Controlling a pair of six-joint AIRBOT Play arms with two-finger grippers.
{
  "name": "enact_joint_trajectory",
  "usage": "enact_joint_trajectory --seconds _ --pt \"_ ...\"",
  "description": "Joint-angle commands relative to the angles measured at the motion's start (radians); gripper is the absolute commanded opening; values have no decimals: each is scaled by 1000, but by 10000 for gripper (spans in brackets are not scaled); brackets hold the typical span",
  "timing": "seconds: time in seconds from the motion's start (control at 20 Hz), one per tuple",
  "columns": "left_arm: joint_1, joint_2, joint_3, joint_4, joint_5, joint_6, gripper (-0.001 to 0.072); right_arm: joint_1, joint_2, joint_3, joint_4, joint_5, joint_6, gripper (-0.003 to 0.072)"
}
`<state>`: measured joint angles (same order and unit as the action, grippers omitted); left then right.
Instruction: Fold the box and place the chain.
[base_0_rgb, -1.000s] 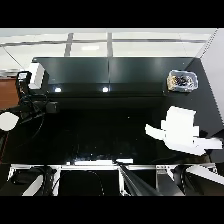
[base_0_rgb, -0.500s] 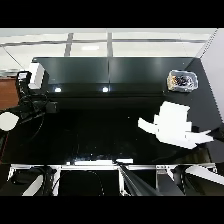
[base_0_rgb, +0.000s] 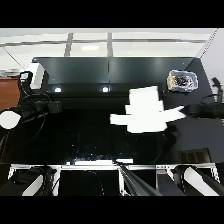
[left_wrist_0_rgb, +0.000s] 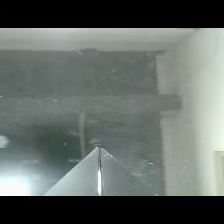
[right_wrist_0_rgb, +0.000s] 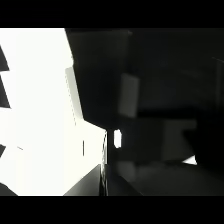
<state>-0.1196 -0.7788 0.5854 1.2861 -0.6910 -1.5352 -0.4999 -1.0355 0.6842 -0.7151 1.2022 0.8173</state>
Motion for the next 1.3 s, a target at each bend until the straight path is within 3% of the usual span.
enact_joint_trajectory --seconds 0.0,0.15,0.25,0.3,0.35,0.4,0.55,0.65,0.8,1.1,1.25 --pt "-42 -68 0 -124 54 3 26 246 101 -180 216 -282 -3 15" --pt "-134 -155 8 -216 117 74 26 463 102 -264 245 -450 3 15" --pt "-168 -235 53 -282 90 118 52 551 102 -288 243 -509 22 16" --pt "-157 -280 90 -319 59 118 290 575 102 -289 243 -516 24 16" --pt "-137 -326 125 -359 27 118 577 585 102 -289 244 -517 24 16" --pt "-109 -383 167 -415 -34 126 628 589 102 -289 243 -516 24 16" --pt "-58 -565 249 -731 -312 425 628 589 102 -289 243 -519 23 16" --pt "-55 -655 255 -846 -393 557 628 589 102 -289 243 -518 23 16" --pt "-56 -750 264 -858 -427 590 628 589 102 -289 244 -518 23 16" --pt "-69 -844 320 -877 -485 675 628 589 102 -289 245 -513 23 15" --pt "-92 -901 374 -876 -566 710 628 589 102 -289 244 -507 23 16"
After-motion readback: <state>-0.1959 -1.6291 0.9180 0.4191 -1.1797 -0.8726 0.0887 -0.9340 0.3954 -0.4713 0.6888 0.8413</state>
